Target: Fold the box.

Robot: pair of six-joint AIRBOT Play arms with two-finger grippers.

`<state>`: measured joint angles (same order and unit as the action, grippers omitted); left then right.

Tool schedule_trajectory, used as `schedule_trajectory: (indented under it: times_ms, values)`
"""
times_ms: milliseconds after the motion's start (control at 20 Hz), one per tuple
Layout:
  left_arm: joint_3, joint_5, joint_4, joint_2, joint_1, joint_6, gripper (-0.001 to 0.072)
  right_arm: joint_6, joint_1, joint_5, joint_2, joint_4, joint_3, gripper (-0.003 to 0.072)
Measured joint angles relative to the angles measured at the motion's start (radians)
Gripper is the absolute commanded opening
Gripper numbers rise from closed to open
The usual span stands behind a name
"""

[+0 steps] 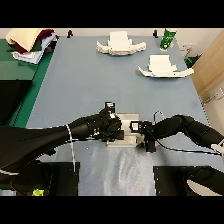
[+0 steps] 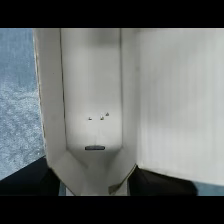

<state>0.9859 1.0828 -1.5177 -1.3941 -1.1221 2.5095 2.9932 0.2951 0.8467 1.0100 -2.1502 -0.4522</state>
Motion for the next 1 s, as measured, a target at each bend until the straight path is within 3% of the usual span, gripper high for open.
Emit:
schedule_trajectory:
  times_ms: [50,150,750,1000]
  values:
    - [0.000,0.001,0.004,0.000,0.000,-0.001,0.0019,0.000,0.000,0.000,0.000,0.000,0.000,0.0510]
    - [-0.002,0.000,0.024,-0.004,0.000,-0.007,0.0438,0.000,0.000,0.000,0.000,0.000,0.000,0.0510]
    - [0.006,0.009,0.025,-0.001,0.001,-0.008,0.0425,0.000,0.000,-0.001,0.000,0.000,0.000,0.0510]
    - [0.089,0.145,0.007,0.026,0.016,-0.083,0.0425,0.000,0.000,-0.001,0.000,0.000,0.000,0.0510]
